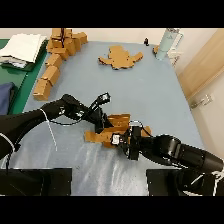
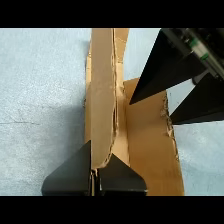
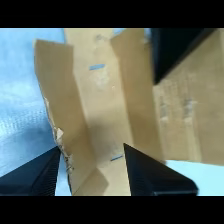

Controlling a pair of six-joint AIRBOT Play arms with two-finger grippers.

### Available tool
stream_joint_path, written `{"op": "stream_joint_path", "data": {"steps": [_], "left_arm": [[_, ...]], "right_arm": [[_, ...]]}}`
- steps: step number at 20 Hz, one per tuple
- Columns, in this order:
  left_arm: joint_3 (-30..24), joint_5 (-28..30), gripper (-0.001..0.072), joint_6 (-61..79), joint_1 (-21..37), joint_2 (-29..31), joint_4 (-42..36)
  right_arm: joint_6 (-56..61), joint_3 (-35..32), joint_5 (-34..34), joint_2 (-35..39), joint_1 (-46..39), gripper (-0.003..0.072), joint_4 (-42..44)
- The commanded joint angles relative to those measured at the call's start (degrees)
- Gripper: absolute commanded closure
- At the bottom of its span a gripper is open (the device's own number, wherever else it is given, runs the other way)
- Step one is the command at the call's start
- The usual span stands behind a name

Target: Fold the box.

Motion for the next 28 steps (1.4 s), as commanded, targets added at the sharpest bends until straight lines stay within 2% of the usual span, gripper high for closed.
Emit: {"op": "stream_joint_path", "data": {"steps": [1,5,6,16,18,21,22,24,28], "left_arm": [[0.0,0.0,0.0697,0.0,0.0,0.0,0.0],[0.0,0.0,0.0697,0.0,0.0,0.0,0.0],[0.0,0.0,0.0697,0.0,0.0,0.0,0.0],[0.0,0.1,0.0696,0.0,0.0,0.0,0.0],[0.0,0.1,0.0696,0.0,0.0,0.0,0.0],[0.0,0.1,0.0697,0.0,0.0,0.0,0.0],[0.0,0.0,0.0697,0.0,0.0,0.0,0.0],[0.0,0.1,0.0697,0.0,0.0,0.0,0.0],[0.0,0.0,0.0697,0.0,0.0,0.0,0.0]], "right_arm": [[0.7,0.2,0.9,1.5,-0.8,0.0102,-2.2],[0.7,0.2,-0.1,1.5,-0.8,0.0091,-3.6],[0.8,0.2,-0.2,1.5,-0.8,0.0028,-4.4],[1.6,0.1,-0.9,1.5,-2.6,0.002,-5.8],[-3.2,0.0,-0.2,1.5,-8.2,-0.0034,2.1],[-32.6,0.1,0.1,1.4,-16.8,-0.0034,24.5],[-37.6,0.1,-0.3,1.4,-19.5,-0.0034,29.5],[-41.7,0.2,-1.4,1.5,-23.2,-0.0034,33.5],[-41.9,0.2,-1.4,1.4,-24.9,-0.0034,33.3]]}}
